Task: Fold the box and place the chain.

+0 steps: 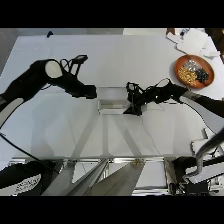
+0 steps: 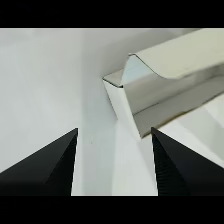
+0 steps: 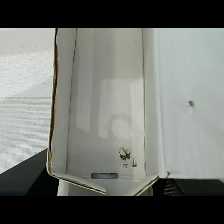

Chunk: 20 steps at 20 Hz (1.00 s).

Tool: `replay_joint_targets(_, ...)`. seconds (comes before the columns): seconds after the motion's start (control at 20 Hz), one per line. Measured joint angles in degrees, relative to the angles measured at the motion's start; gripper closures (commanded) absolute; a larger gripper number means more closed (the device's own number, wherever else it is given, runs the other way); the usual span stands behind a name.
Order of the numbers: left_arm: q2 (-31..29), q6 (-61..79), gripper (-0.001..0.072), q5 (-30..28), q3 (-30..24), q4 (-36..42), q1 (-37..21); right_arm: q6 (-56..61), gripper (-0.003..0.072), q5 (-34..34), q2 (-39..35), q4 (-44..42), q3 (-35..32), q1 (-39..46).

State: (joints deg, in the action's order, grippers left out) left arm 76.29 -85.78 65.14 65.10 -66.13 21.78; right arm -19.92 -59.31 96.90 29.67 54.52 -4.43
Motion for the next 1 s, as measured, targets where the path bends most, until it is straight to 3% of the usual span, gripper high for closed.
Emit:
replay_joint_targets(0.25, -8.3, 25.4, 0.0207, 0.6, -4.9, 11.3, -7.1, 0.0, 0.023, 0.0, 0.0, 0.0, 0.0, 0.0)
replay_joint_targets(0.45, -10.4, 48.2, 0.0196, -0.1, -12.4, 19.6, -11.7, 0.0, 0.023, 0.0, 0.0, 0.0, 0.0, 0.0)
replay_joint_targets(0.55, -9.4, 58.4, 0.0192, -1.0, -15.3, 22.3, -12.6, 0.0, 0.023, 0.0, 0.0, 0.0, 0.0, 0.0)
replay_joint_targets(0.7, -5.6, 72.2, 0.0089, -1.2, -17.5, 26.2, -13.2, 0.0, 0.023, 0.0, 0.0, 0.0, 0.0, 0.0)
replay_joint_targets(0.75, -3.9, 77.3, 0.0016, -1.5, -17.9, 27.1, -13.4, 0.0, 0.023, 0.0, 0.0, 0.0, 0.0, 0.0)
replay_joint_targets(1.0, 4.5, 99.7, 0.0011, -2.4, -18.7, 30.9, -13.6, 0.0, 0.023, 0.0, 0.0, 0.0, 0.0, 0.0)
